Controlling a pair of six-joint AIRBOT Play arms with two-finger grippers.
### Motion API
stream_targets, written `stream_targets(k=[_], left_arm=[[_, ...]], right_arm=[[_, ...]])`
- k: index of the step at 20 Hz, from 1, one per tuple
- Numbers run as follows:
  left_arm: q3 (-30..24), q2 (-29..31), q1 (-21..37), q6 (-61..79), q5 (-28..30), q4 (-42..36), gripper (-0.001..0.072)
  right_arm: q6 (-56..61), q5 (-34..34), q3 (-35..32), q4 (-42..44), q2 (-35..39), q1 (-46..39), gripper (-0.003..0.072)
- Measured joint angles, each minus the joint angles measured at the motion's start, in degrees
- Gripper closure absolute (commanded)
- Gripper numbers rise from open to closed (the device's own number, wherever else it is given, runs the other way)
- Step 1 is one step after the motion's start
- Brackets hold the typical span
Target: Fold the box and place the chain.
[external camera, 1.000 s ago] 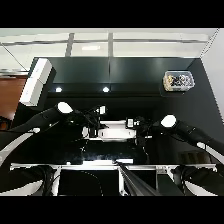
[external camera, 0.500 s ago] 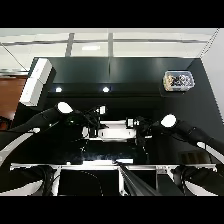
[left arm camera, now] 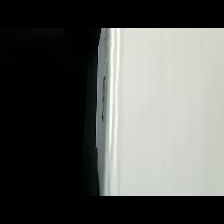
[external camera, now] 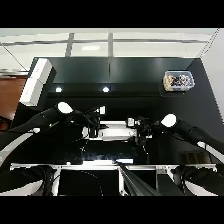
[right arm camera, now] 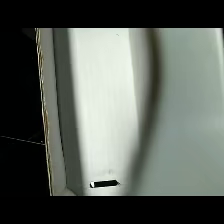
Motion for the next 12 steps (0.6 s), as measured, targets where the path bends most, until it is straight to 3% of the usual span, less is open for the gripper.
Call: stream_targets(k=[1,2,4,10,11,12], left_arm=[[-0.1,0.0,0.1,-0.1,0.2,0.4,0.0332],[0.0,0.3,0.2,-0.6,0.1,0.1,0.0266],[0.0,1.7,0.9,-2.6,-0.1,0.5,0.0195],[0.0,12.8,4.0,-18.6,-4.2,12.1,0.021],[0.0,14.8,4.3,-22.7,-6.1,14.3,0.0255],[0.0,16.7,4.5,-27.4,-8.6,16.5,0.0414]], right_arm=[[0.0,0.0,0.0,0.0,0.0,0.0,0.0207],[0.0,0.0,0.0,-0.1,0.0,0.0,0.0207],[0.0,0.0,0.0,-0.1,0.0,0.0,0.0207],[0.0,0.1,0.0,-0.1,0.0,0.0,0.0207],[0.0,0.1,0.0,-0.1,0.0,0.0,0.0275],[0.0,0.0,0.0,-0.1,0.0,0.0,0.0484]])
